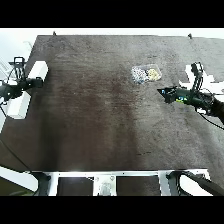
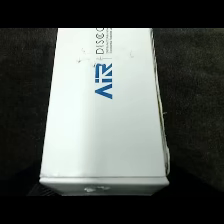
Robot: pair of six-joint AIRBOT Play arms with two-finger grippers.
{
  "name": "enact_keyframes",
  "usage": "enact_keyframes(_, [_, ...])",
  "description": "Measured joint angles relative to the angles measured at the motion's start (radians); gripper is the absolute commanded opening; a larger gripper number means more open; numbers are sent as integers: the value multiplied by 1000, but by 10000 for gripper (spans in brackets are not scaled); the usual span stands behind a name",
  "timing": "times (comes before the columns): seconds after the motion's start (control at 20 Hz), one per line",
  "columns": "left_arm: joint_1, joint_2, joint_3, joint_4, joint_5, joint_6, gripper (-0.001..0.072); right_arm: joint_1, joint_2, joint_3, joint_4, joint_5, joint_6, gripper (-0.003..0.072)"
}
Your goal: Fold the box and place the chain.
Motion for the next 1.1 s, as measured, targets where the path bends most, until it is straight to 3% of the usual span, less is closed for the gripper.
enact_keyframes(0.15, [0,-4,0,-3,1,3,41,0,0,0,3,0,0,12])
enact_keyframes(0.2, [0,-4,0,-3,0,3,370,0,0,0,4,0,0,13])
enact_keyframes(0.25, [0,-5,0,-3,0,4,653,0,0,0,6,0,0,13])
enact_keyframes(0.4, [0,-5,0,-5,-2,5,657,0,0,0,9,0,0,13])
enact_keyframes(0.5, [0,-5,0,-4,-3,6,720,0,0,0,10,0,0,14])
enact_keyframes(0.55, [0,-5,0,-3,-5,6,720,0,0,0,10,0,0,21])
enact_keyframes(0.65, [0,-1,0,0,-14,6,720,0,0,0,10,0,0,159])
enact_keyframes(0.9, [0,86,0,45,-82,4,720,0,0,0,11,0,0,168])
enact_keyframes(0.95, [0,117,0,53,-101,3,645,0,0,0,14,0,0,93])
enact_keyframes(1.0, [0,153,0,60,-128,2,378,0,0,0,20,-1,0,12])
enact_keyframes(1.05, [0,189,0,67,-159,0,24,0,0,0,26,-1,0,12])
enact_keyframes(1.1, [0,228,0,70,-195,0,21,0,1,0,30,-1,0,12])
